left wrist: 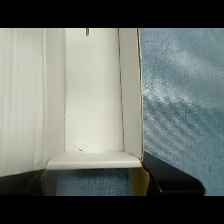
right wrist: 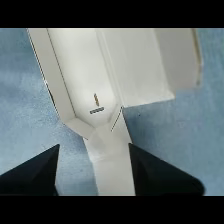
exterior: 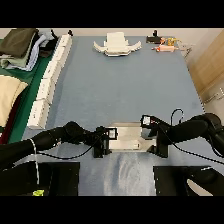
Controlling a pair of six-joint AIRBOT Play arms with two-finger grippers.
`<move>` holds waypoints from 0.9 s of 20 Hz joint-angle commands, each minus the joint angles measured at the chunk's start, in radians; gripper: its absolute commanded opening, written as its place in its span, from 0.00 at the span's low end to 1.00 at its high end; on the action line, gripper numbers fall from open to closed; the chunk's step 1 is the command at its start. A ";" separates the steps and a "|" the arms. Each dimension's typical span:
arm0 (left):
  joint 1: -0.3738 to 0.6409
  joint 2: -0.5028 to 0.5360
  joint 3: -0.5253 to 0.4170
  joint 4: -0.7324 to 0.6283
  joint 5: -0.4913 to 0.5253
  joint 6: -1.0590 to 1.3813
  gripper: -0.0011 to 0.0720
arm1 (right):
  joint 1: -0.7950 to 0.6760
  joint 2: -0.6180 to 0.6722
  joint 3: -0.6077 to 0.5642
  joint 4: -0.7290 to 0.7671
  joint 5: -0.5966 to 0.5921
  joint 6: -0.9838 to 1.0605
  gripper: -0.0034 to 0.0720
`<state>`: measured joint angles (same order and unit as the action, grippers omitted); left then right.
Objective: Fold the box.
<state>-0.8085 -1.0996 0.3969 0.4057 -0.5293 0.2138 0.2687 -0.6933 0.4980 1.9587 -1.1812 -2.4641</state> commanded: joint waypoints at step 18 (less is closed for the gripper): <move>0.000 0.000 0.001 -0.002 0.003 -0.002 0.73 | 0.001 -0.415 0.172 0.390 0.317 0.509 0.05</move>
<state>-0.8085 -1.0996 0.3969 0.4034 -0.5262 0.2100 0.2703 -0.9985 0.6449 2.3581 -0.9230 -1.9400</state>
